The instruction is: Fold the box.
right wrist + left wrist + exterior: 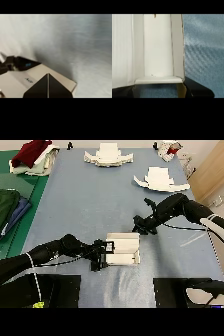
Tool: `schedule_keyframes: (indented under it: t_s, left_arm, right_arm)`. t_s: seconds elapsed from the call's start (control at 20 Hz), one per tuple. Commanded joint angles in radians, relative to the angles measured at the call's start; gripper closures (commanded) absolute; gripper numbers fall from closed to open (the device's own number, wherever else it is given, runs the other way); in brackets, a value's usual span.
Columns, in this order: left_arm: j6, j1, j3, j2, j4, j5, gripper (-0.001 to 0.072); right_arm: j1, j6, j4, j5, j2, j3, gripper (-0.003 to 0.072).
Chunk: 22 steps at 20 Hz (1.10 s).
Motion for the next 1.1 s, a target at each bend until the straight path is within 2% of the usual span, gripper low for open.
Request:
schedule_keyframes:
  t_s: [0.0, 0.15, 0.35, 0.5, 0.75, 1.05]
  left_arm:
    - [0.0, 0.0, 0.001, 0.0, 0.0, 0.0, 0.0201]
    - [0.0, 0.0, 0.001, 0.0, 0.0, 0.0, 0.0201]
    - [0.0, 0.0, 0.001, 0.0, 0.0, 0.0, 0.0201]
    - [0.0, 0.0, 0.001, 0.0, 0.0, 0.0, 0.0201]
    - [0.0, 0.0, 0.001, 0.0, 0.0, 0.0, 0.0201]
    - [0.0, 0.0, 0.001, 0.0, 0.0, 0.0, 0.02]
  right_arm:
    - [-0.005, -0.299, 0.243, -0.164, -0.095, 0.009, 0.068]
    - [0.043, -0.383, 0.223, -0.243, -0.088, 0.008, 0.068]
    - [0.138, -0.467, 0.141, -0.18, -0.03, -0.006, 0.068]
    - [0.24, -0.545, 0.101, 0.017, 0.089, -0.095, 0.068]
    - [0.435, -0.602, 0.012, 0.425, 0.345, -0.267, 0.068]
    - [0.658, -0.602, -0.132, 0.774, 0.545, -0.445, 0.068]
